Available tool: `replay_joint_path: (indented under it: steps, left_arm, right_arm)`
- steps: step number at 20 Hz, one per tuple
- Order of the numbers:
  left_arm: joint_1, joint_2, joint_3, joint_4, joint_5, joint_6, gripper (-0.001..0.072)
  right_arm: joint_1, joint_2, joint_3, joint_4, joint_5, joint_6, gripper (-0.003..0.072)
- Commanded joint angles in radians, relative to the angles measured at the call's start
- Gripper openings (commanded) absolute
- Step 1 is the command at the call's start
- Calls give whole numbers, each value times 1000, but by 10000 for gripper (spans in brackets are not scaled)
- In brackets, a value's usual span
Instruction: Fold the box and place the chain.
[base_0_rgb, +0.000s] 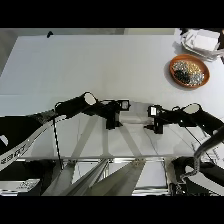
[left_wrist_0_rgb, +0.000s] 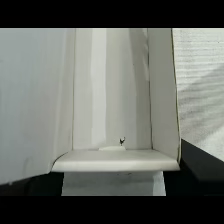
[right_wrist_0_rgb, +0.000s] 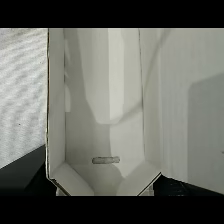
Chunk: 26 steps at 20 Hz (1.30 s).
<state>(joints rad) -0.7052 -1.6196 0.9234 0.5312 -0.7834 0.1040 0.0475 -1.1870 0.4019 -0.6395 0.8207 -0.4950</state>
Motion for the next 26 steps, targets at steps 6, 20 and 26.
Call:
replay_joint_path:
  steps: [6, 20, 26]
  left_arm:
    - [-1, 0, -1, 1, -10, 0, 331]
    - [1, 3, 0, 31, 47, 0, 200]
    - [1, 3, 0, 31, 62, -2, 202]
  right_arm:
    - [0, 100, 2, -45, 5, 125, 717]
    - [0, 484, 4, -515, 189, 604, 654]
    - [0, 626, 4, -173, 145, 590, 652]
